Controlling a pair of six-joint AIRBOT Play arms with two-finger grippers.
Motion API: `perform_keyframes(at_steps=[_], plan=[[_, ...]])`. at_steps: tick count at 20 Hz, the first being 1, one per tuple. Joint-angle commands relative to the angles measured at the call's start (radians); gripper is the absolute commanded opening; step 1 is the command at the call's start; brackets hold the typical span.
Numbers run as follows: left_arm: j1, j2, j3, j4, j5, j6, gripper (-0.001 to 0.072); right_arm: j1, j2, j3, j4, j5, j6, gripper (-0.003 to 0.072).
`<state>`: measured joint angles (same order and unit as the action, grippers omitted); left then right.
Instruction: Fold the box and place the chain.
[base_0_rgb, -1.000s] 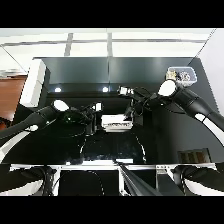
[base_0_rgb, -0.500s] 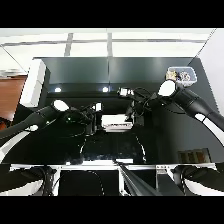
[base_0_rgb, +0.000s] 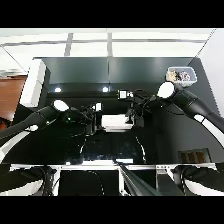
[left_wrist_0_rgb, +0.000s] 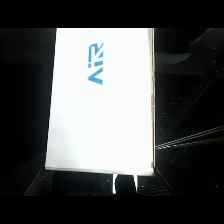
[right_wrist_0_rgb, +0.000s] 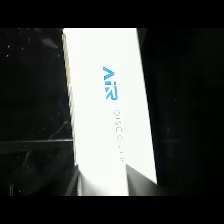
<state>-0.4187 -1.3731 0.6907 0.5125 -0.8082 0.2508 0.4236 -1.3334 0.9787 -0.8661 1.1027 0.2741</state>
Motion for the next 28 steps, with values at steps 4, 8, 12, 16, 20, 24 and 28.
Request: perform_keyframes(at_steps=[4,8,12,16,20,24,28], plan=[[-0.001,0.0,0.001,0.0,0.0,0.0,0.039,0.005,0.0,-0.002,-0.003,-0.008,0.002,0.0388],[-0.001,0.0,0.001,0.0,0.0,0.0,0.039,0.005,0.0,-0.003,-0.007,-0.002,0.003,0.0381],[-0.001,0.0,0.001,0.0,0.0,0.0,0.039,0.005,0.0,-0.008,-0.037,-0.002,0.014,0.0382],[-0.001,0.0,0.001,0.0,0.0,0.0,0.039,0.008,0.0,-0.023,-0.034,-0.004,0.018,0.0382],[-0.001,0.0,0.001,0.0,0.0,0.0,0.0389,0.006,0.019,-0.016,-0.025,-0.007,0.061,0.0381],[-0.001,0.0,0.0,0.0,0.0,0.0,0.039,-0.042,0.079,0.004,0.048,0.0,0.31,0.0381],[-0.001,0.0,0.0,0.0,0.0,0.0,0.039,-0.129,0.082,-0.025,0.204,0.082,0.636,0.001]])
